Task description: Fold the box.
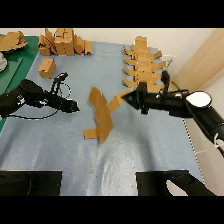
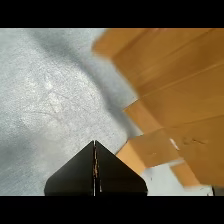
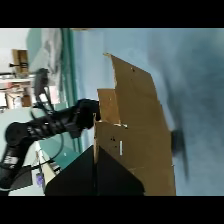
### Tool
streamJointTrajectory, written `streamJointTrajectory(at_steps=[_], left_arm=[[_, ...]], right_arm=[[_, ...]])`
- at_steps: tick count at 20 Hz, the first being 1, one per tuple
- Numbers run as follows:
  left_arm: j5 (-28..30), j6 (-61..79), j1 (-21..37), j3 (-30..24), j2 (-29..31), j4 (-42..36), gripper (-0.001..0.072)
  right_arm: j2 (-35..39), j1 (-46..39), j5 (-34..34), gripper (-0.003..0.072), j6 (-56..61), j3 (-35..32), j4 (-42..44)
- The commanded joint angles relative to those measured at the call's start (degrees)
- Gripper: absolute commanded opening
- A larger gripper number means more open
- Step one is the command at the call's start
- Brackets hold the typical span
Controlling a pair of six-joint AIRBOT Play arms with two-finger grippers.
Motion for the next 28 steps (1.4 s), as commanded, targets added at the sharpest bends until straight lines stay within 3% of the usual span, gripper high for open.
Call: streamJointTrajectory(at_steps=[1,4,9,11,12,13,14,19,25,28], left_arm=[[-0.63,0.0,0.02,0.0,0.0,0.02,0.001],[-0.59,0.0,0.02,-0.02,0.0,0.0,0.001],[-0.59,-1.05,0.02,0.0,0.0,-0.02,0.001],[-0.59,-1.14,0.0,0.0,0.0,-0.02,0.001],[-0.59,-1.11,0.0,0.0,0.0,0.0,0.001],[-0.59,-1.11,0.0,0.0,0.0,0.0,0.001],[-0.59,-1.11,0.0,0.0,0.0,0.0,0.001],[-0.63,-1.31,-0.22,0.0,0.0,-0.04,0.001],[-1.92,-1.36,-0.22,0.0,0.0,-0.37,0.001],[-5.14,-1.36,-0.09,0.0,0.0,-0.46,0.001]], right_arm=[[0.57,0.35,-1.68,0.0001,2.99,-9.51,-9.46],[1.33,0.35,-0.48,0.0001,6.54,-14.08,-16.0],[5.66,0.28,2.58,0.0004,12.87,-14.45,-35.63],[6.4,0.31,2.71,0.0005,12.83,-14.47,-36.24],[6.36,0.35,2.82,0.0063,12.74,-14.51,-36.24],[6.25,0.35,2.93,0.0189,12.0,-14.51,-36.37],[6.03,0.35,2.91,0.0222,11.28,-14.51,-36.46],[1.33,0.33,3.63,0.0221,6.47,-14.51,-36.17],[-9.22,0.31,3.28,0.0221,-6.84,-12.66,-29.33],[-10.58,0.31,5.35,0.0146,-8.52,-11.26,-28.59]])
